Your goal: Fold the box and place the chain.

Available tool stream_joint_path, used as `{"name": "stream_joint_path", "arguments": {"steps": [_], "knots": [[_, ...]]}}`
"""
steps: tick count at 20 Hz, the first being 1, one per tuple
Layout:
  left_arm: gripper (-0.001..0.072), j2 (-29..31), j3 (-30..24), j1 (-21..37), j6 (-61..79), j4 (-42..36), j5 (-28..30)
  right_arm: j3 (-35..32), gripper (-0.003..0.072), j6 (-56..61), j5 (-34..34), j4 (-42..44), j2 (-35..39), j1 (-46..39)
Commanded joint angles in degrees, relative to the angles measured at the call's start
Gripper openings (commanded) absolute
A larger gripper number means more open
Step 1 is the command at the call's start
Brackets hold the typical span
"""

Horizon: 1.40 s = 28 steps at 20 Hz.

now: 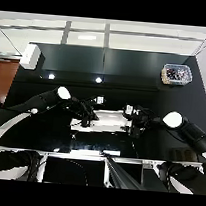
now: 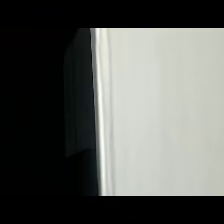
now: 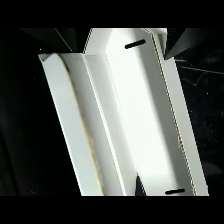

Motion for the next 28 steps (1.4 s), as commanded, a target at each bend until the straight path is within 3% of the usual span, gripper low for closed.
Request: {"name": "stream_joint_path", "arguments": {"steps": [1,4,12,28], "knots": [[0.0025,0.0,0.0,0.0,0.0,-0.1,0.1,0.1,0.0615,-5.7,2.1,6.6,-2.3,-1.6],[0.0025,0.0,0.0,0.0,0.0,-0.1,0.1,-0.9,0.0614,-7.6,4.7,8.0,-4.1,-1.5],[0.0025,0.0,0.0,0.0,0.0,-0.1,-0.1,-5.1,0.0614,-15.7,1.3,7.7,-5.1,0.7],[0.0025,0.0,0.0,0.0,0.0,-0.1,-0.2,-5.0,0.0615,-11.1,-5.4,3.9,-8.0,4.7]]}}
